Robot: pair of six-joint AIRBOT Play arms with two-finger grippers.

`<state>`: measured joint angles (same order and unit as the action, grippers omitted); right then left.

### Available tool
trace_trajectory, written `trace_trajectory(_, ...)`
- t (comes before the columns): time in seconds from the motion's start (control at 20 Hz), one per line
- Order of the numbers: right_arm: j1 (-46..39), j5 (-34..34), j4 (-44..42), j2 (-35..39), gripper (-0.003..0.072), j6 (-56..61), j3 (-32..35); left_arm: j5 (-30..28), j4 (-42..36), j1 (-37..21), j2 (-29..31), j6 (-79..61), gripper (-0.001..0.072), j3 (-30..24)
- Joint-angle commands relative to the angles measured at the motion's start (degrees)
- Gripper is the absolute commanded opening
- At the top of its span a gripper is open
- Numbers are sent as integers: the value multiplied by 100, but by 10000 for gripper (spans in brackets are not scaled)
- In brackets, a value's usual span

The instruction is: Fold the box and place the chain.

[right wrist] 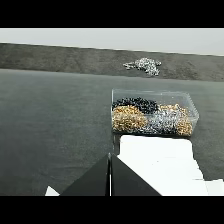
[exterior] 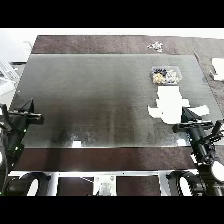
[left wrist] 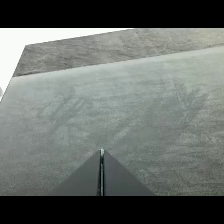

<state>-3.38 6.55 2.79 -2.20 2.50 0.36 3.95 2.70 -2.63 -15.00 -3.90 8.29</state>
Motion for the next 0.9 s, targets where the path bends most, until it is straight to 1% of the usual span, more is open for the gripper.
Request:
trace_trajectory(0.0, 7, -2, 0, 4, 15, 2, -2, 0, 2, -2, 0, -2, 21, -2)
trace_trajectory(0.2, 7, -11, -105, 4, 16, 0, -33, 0, 2, -2, 0, -2, 21, -2)
trace_trajectory(0.25, -2, -125, -103, 2, 28, -2, -118, 0, 2, -2, 0, -2, 21, -2)
trace_trajectory(0.3, -2, -328, -103, 0, 94, -2, -249, -2, 2, -2, 0, -2, 21, -2)
trace_trajectory(0.4, -4, -955, -44, -142, 95, -13, -570, 0, 2, -2, 0, -2, 21, -2)
trace_trajectory(0.45, -22, -1198, 4, -330, 107, -42, -752, 0, 2, -2, 0, -2, 21, -2)
trace_trajectory(0.5, -83, -1276, 2, -599, 124, -153, -953, 2, 2, -2, 0, -2, 21, -2)
trace_trajectory(0.6, -310, -1224, 4, -1447, 154, -284, -1440, 0, 2, -2, 0, -2, 21, -2)
trace_trajectory(0.65, -439, -1123, 4, -1921, 155, -323, -1685, -4, 2, -2, 0, -2, 21, -2)
trace_trajectory(0.8, -1019, -503, -22, -3475, 150, -289, -2430, -2, 2, -2, 0, -2, 21, -2)
trace_trajectory(0.85, -1158, -481, -20, -3880, 152, -278, -2577, -2, 2, -2, 0, -2, 21, -2)
